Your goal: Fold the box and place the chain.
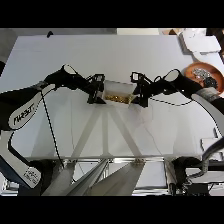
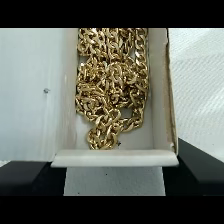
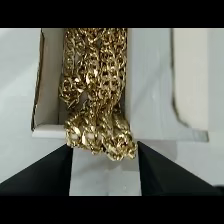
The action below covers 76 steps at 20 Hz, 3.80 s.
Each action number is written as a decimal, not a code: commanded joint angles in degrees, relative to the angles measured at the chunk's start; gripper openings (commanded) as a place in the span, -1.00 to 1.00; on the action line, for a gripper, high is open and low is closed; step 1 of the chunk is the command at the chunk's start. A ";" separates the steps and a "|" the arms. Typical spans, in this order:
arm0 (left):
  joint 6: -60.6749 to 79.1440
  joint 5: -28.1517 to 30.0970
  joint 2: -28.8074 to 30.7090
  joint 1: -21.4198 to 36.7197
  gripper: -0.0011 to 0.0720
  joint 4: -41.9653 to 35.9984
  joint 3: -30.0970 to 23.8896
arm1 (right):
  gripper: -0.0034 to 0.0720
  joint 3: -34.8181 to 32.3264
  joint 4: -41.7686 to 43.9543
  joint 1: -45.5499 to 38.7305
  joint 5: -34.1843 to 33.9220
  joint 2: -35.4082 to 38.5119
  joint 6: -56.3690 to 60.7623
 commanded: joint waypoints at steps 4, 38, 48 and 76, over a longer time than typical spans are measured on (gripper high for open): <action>0.02 0.02 0.00 0.00 -0.03 0.00 0.00 | -0.53 0.00 1.03 0.63 -2.23 -0.20 -2.29; 0.02 0.02 0.00 0.00 -0.03 0.00 0.00 | -0.27 12.52 -19.50 14.45 8.39 8.41 47.34; 0.02 0.02 0.00 0.00 -0.03 0.02 0.00 | -0.28 29.22 -22.49 9.86 13.66 1.22 66.77; 0.02 0.02 0.00 0.00 -0.03 0.00 0.00 | 0.16 29.33 -4.28 2.93 11.52 -10.29 72.94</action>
